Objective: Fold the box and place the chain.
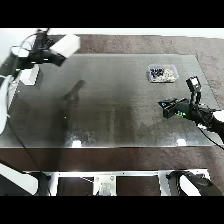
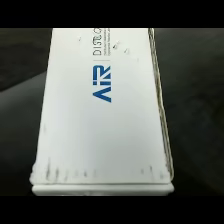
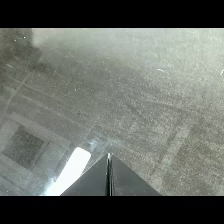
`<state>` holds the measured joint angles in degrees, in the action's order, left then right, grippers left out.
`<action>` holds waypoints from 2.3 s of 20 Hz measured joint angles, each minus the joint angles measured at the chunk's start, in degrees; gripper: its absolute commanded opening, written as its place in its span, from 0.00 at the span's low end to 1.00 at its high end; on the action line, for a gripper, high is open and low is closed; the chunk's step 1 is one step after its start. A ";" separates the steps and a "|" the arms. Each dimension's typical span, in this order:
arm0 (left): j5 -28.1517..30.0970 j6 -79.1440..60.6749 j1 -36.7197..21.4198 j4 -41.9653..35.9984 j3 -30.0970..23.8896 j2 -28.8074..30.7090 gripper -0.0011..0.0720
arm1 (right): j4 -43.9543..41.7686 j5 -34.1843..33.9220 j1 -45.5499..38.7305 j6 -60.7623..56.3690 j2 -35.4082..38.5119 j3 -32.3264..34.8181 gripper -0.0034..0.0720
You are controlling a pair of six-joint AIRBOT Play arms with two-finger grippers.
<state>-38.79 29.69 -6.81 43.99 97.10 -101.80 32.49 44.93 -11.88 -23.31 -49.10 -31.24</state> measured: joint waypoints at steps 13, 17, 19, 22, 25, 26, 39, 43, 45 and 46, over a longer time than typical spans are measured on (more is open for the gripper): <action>12.11 8.09 -15.98 3.43 -8.22 0.70 0.03 | -0.09 -0.48 0.00 -0.04 -0.26 0.17 0.05; 16.61 8.13 -16.20 3.48 -10.10 0.28 0.04 | -0.35 -0.50 0.00 -0.07 -0.26 0.15 0.05; 16.96 7.91 -16.37 3.54 -10.54 -0.46 0.04 | -0.42 -0.52 0.00 -0.09 -0.26 0.17 0.05; 16.20 7.50 -16.26 3.50 -10.91 -1.73 0.04 | -0.50 -0.55 0.00 -0.09 -0.26 0.20 0.05; 15.54 6.97 -16.33 3.28 -11.04 -2.47 0.04 | -0.52 -0.57 0.00 -0.09 -0.26 0.22 0.05; 15.21 6.82 -16.33 3.30 -11.10 -2.69 0.04 | -0.55 -0.57 0.00 -0.09 -0.26 0.22 0.05; 17.14 7.37 -16.33 3.41 -11.15 -2.86 1.00 | -0.52 -0.57 0.00 -0.09 -0.26 0.22 0.10; 16.74 6.45 -16.35 4.13 -11.13 -1.31 1.00 | -0.50 -0.55 0.00 -0.07 -0.31 0.22 0.51; 15.72 6.21 -16.41 4.85 -11.10 -0.35 1.00 | -0.48 -0.55 0.00 -0.09 -0.39 0.28 0.67; 14.99 6.12 -16.41 5.14 -11.13 0.26 1.00 | -0.48 -0.55 0.00 -0.09 -0.39 0.28 0.67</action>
<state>-23.79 35.81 -23.22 49.12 85.97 -101.54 32.01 44.38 -11.88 -23.40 -49.50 -30.96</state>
